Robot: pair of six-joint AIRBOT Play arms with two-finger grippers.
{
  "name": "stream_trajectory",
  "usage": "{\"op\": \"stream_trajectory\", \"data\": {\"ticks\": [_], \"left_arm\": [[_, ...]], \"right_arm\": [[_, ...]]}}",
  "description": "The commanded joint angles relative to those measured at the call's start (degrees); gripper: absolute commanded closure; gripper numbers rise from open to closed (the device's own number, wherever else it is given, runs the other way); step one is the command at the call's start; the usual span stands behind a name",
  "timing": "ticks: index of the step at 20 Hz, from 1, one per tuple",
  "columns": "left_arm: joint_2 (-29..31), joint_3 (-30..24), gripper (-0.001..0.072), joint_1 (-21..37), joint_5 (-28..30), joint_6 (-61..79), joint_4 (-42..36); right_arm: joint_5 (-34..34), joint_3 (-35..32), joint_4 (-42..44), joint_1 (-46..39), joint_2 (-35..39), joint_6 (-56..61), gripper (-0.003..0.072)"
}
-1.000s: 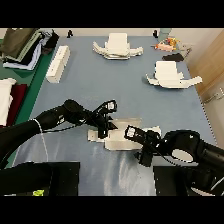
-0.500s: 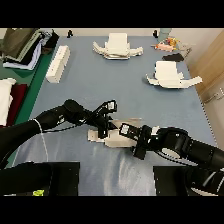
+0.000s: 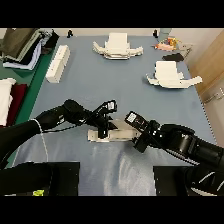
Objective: Fold the box.
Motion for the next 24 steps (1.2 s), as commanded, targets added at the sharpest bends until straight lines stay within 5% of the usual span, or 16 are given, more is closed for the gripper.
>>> {"op": "stream_trajectory", "data": {"ticks": [1,4,5,9,13,17,19,24], "left_arm": [[0.0,0.0,0.0694,0.0,0.0,0.0,0.0],[0.0,0.0,0.0694,0.0,0.0,0.0,0.0],[0.0,0.0,0.0694,0.0,0.0,0.0,0.0],[0.0,0.0,0.0694,0.0,0.0,0.0,0.0],[0.0,0.0,0.0694,0.0,0.0,0.0,0.0],[0.0,0.0,0.0694,0.0,0.0,0.0,0.0],[0.0,0.0,0.0694,0.0,0.0,0.0,0.0],[0.0,0.0,0.0694,0.0,0.0,0.0,0.0]], "right_arm": [[0.8,0.1,-1.0,0.0,0.2,1.8,0.0100],[1.0,0.1,-2.0,0.0,0.2,1.8,0.0098],[1.5,0.1,-1.9,-0.3,0.2,1.7,-0.0034],[0.6,0.1,1.9,-4.2,0.2,-7.4,-0.0034],[-0.5,0.1,17.2,-13.8,-0.1,-31.8,-0.0034],[-0.2,0.1,43.8,-25.5,-3.7,-69.4,-0.0034],[1.5,0.1,52.9,-30.4,-7.2,-79.3,-0.0034],[6.5,2.2,57.0,-34.2,-14.4,-89.9,-0.0034]]}}
